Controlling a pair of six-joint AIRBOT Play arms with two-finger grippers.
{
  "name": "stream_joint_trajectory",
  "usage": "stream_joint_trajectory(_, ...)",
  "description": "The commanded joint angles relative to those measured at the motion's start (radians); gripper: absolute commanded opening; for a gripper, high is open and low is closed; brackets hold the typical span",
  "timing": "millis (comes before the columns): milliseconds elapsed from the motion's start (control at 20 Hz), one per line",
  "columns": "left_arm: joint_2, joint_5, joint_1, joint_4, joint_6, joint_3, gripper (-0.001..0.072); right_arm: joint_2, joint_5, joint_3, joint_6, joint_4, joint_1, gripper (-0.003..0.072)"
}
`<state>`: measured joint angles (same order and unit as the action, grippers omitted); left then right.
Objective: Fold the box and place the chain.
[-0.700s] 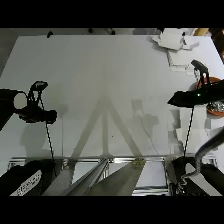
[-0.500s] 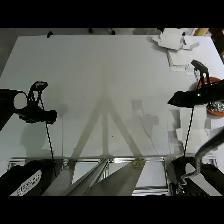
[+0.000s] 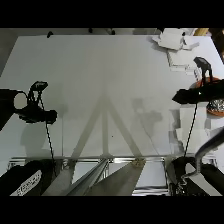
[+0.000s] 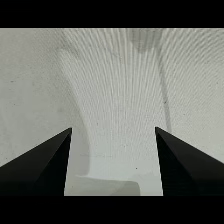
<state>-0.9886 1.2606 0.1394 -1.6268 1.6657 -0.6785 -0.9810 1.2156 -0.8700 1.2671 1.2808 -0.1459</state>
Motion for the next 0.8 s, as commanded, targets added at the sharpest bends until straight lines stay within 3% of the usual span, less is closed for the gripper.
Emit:
stream_joint_trajectory(0,0.001,0.0,-0.001,0.0,0.0,0.001,0.0579,-0.006,0.01,0.0,0.017,0.449,-0.018,0.0251)
stream_joint_trajectory(100,0.001,0.0,-0.001,0.0,0.0,0.001,0.0579,-0.006,-0.009,0.0,0.015,0.563,-0.089,0.0254)
stream_joint_trajectory(200,0.001,0.0,-0.001,0.0,0.0,0.0,0.0579,-0.007,-0.019,0.001,0.003,0.547,-0.177,0.0428)
stream_joint_trajectory(500,0.001,0.0,-0.001,0.0,0.0,0.0,0.0579,-0.08,0.005,0.002,-0.016,0.517,-0.44,0.0443)
stream_joint_trajectory(550,0.001,0.0,-0.001,0.0,0.0,0.0,0.0579,-0.1,0.019,0.003,-0.03,0.5,-0.472,0.0479)
stream_joint_trajectory(750,0.001,0.0,-0.001,0.0,0.0,0.001,0.0579,-0.144,0.048,0.029,-0.13,0.502,-0.532,0.0479)
